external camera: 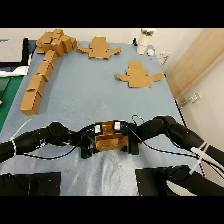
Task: Fold the box.
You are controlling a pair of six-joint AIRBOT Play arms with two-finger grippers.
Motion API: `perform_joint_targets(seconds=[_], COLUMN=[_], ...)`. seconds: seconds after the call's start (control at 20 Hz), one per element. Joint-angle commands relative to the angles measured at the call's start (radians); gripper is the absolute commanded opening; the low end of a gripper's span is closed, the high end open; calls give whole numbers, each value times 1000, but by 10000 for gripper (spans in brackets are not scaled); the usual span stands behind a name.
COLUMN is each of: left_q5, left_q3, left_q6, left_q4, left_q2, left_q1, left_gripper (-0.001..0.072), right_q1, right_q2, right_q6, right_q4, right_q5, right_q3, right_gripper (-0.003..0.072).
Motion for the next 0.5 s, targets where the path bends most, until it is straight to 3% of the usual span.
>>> perform_joint_targets(seconds=[0.0, 0.15, 0.45], left_q5=[2, 2, 2], left_q3=[1, 1, 1], left_q6=[0, 0, 0], left_q4=[0, 0, 0], left_q2=[0, 0, 0], left_q1=[0, 0, 0], left_gripper=[526, 526, 526], right_q1=[0, 0, 1], right_q2=[90, 161, 213], right_q6=[206, 539, 1035], right_q4=[-169, -133, 150], right_q5=[-95, -101, -108], right_q3=[3, 3, 3], right_gripper=[720, 720, 720])
